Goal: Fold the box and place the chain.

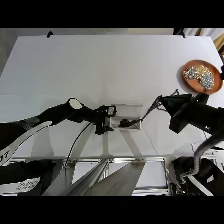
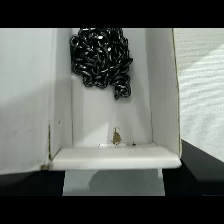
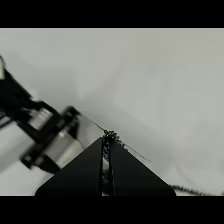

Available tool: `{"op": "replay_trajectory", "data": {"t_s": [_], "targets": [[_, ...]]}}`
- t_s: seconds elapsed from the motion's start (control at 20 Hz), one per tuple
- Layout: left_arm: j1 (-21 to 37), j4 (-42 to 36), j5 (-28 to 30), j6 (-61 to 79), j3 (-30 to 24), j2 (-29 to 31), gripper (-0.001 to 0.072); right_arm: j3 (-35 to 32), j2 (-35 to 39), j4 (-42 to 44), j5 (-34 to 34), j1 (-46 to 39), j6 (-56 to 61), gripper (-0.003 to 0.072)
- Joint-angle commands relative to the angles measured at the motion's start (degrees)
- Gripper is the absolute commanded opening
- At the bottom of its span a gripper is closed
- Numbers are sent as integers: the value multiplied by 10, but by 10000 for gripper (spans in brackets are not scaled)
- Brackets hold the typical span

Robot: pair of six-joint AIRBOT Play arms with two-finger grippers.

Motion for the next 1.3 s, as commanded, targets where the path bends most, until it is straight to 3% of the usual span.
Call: {"op": "replay_trajectory", "data": {"t_s": [0.0, 0.35, 0.75, 1.25], "targets": [[0, 0, 0, 0, 0, 0, 253, 1, -3, 51, -85, 37, -1, 9], [0, 0, 0, 0, 0, 0, 253, 0, -67, 72, -136, 87, -7, 9], [0, 0, 0, 0, 0, 0, 253, 0, -196, 67, 7, 87, -19, 9], [0, 0, 0, 0, 0, 0, 253, 0, -412, 67, -10, 87, -19, 9]]}}
